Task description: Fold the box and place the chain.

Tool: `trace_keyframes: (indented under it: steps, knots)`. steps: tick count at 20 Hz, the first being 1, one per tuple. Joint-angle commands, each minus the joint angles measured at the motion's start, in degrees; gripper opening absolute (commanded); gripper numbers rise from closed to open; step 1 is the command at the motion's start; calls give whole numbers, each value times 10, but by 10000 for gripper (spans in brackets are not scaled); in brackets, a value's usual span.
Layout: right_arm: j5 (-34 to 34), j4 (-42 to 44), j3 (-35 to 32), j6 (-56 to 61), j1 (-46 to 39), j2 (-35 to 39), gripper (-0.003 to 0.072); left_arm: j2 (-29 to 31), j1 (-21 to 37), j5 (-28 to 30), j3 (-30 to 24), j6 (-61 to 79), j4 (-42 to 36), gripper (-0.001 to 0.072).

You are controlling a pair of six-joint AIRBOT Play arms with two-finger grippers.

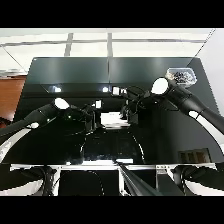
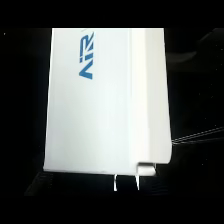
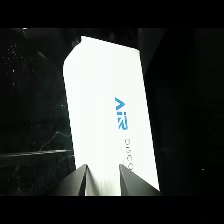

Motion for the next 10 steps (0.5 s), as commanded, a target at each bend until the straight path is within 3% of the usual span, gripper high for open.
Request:
trace_keyframes:
  steps: [1, 3, 10]
  knots:
    - [-4, -18, 0, 1, 13, 0, 225, 0, 0, 0, 0, 0, 0, 484]
    - [-14, -23, 0, 11, 14, 0, 126, 0, 0, 0, 0, 0, 0, 484]
    - [-14, -23, 0, 11, 14, 0, 126, 0, 0, 0, 0, 0, 0, 484]
